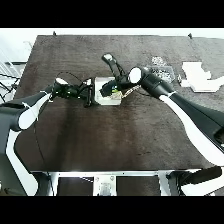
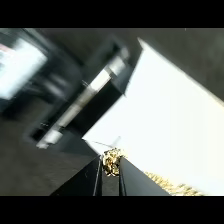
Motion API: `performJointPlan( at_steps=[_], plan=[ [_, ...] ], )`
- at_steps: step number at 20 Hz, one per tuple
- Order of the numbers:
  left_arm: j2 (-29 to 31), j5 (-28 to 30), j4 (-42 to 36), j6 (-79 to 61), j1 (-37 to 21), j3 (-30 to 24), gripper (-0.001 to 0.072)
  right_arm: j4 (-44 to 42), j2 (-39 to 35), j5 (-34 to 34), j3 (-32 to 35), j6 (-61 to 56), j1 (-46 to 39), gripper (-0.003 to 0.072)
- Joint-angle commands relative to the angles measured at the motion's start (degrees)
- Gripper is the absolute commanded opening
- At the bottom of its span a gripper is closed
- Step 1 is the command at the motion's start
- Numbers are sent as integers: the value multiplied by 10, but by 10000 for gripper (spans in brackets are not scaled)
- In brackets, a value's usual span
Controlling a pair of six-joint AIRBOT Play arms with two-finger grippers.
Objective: Fold the box and place the chain.
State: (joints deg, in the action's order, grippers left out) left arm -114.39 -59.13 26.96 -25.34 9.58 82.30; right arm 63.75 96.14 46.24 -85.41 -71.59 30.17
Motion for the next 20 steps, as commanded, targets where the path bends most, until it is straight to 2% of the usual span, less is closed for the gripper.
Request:
performJointPlan(
  at_steps=[1, 2, 3, 6, 8, 10, 12, 16, 20],
  plan=[
    [0, 0, 0, 0, 0, 0, 417, 10, 34, -31, 9, 3, -14, 171],
    [0, 0, 0, 0, 0, 0, 418, 10, 30, -33, 6, 3, -22, 443],
    [0, 0, 0, 0, 0, 0, 417, 10, 21, -27, 5, 3, -34, 549],
    [0, 0, 0, 0, 0, 0, 417, 13, -30, 23, 7, 3, -75, 549],
    [0, 0, 0, 0, 0, 0, 417, 30, -78, 34, 31, 2, -113, 549],
    [0, 0, 0, 0, 0, 0, 417, 44, -123, 8, 76, -13, -169, 549],
    [0, 0, 0, 0, 0, 0, 417, 43, -142, -47, 129, -51, -233, 549],
    [0, 0, 0, 0, 0, 0, 417, 29, -103, -163, 193, -107, -301, 549],
    [0, 0, 0, 0, 0, 0, 418, -9, -32, -227, 174, -107, -300, 549]
  ],
)
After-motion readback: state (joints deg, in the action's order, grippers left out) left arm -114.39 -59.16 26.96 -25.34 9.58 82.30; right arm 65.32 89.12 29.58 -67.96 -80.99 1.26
